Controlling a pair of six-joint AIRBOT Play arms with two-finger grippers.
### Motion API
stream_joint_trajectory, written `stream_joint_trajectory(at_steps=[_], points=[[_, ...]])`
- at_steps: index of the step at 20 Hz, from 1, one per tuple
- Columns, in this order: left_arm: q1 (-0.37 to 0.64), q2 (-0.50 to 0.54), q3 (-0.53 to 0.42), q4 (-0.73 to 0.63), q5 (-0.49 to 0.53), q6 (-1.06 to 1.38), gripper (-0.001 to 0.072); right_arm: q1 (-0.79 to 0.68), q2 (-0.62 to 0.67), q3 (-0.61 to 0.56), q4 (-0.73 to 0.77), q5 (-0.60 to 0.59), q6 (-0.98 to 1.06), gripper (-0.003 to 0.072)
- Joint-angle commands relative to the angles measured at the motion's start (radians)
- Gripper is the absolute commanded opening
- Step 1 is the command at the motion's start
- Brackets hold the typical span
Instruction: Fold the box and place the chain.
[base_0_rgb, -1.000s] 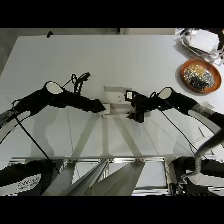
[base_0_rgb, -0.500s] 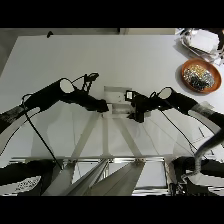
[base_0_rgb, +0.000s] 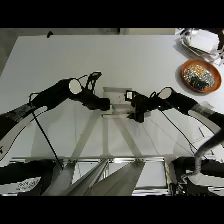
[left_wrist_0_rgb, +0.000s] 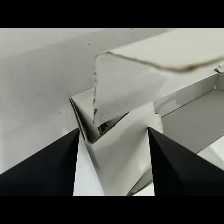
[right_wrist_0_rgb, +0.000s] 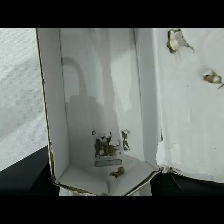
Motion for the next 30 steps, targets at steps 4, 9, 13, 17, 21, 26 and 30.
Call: stream_joint_trajectory(at_steps=[4, 9, 13, 17, 21, 26, 30], points=[[-0.058, -0.056, 0.103, 0.151, -0.051, -0.196, 0.0450, 0.000, 0.000, 0.000, 0.000, 0.000, 0.001, 0.0300], [-0.082, -0.095, 0.207, 0.267, -0.195, -0.281, 0.0391, 0.001, 0.001, 0.000, 0.000, 0.000, 0.000, 0.0300], [-0.103, -0.154, 0.275, 0.292, -0.264, -0.357, 0.0391, 0.001, 0.000, 0.000, 0.000, 0.000, 0.001, 0.0300], [-0.132, -0.186, 0.277, 0.307, -0.275, -0.475, 0.0390, 0.001, 0.000, 0.000, 0.000, 0.000, 0.000, 0.0300], [-0.152, -0.187, 0.277, 0.332, -0.245, -0.556, 0.0246, 0.001, 0.000, 0.000, 0.000, 0.000, 0.000, 0.0300], [-0.159, -0.207, 0.277, 0.325, -0.253, -0.612, 0.0003, 0.000, 0.000, 0.000, 0.000, 0.000, 0.001, 0.0300], [-0.173, -0.222, 0.277, 0.317, -0.253, -0.621, 0.0038, 0.000, 0.001, 0.000, 0.000, 0.000, 0.000, 0.0300]])
